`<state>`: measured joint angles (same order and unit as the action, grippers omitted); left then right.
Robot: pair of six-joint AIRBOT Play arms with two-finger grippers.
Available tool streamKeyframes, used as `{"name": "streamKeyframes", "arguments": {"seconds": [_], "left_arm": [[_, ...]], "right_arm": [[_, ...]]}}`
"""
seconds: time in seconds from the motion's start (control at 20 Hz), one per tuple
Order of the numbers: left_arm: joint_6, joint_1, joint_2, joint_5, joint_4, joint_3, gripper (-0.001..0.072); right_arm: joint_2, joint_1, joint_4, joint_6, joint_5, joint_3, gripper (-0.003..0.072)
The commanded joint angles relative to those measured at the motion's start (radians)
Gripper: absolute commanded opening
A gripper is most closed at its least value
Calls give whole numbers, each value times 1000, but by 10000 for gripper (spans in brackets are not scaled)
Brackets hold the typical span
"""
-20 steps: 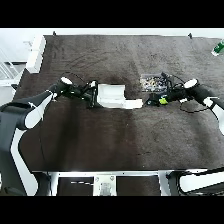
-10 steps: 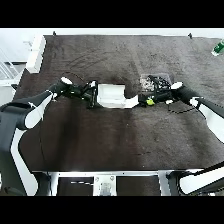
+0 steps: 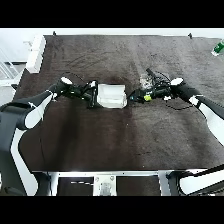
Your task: Fold the box and place the chain.
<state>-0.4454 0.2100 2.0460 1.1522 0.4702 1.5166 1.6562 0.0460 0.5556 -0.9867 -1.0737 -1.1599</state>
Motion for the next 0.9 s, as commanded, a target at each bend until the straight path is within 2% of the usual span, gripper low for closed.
{"name": "streamKeyframes", "arguments": {"seconds": [0.0,0.05,0.25,0.3,0.35,0.6,0.85], "left_arm": [[0,0,0,0,0,0,409],[0,0,0,0,0,0,409],[0,0,0,0,0,0,409],[0,0,0,0,0,0,408],[0,0,0,0,0,0,409],[0,0,0,0,0,0,408],[0,0,0,0,0,0,409]], "right_arm": [[-6,3,-42,0,-17,-10,340],[-6,8,-39,0,-13,-10,392],[0,27,-5,-53,7,-10,460],[0,31,-5,-53,11,-10,507],[0,35,-5,-53,12,-11,521],[0,63,4,-98,18,-26,519],[0,105,142,-217,18,-98,519]]}}
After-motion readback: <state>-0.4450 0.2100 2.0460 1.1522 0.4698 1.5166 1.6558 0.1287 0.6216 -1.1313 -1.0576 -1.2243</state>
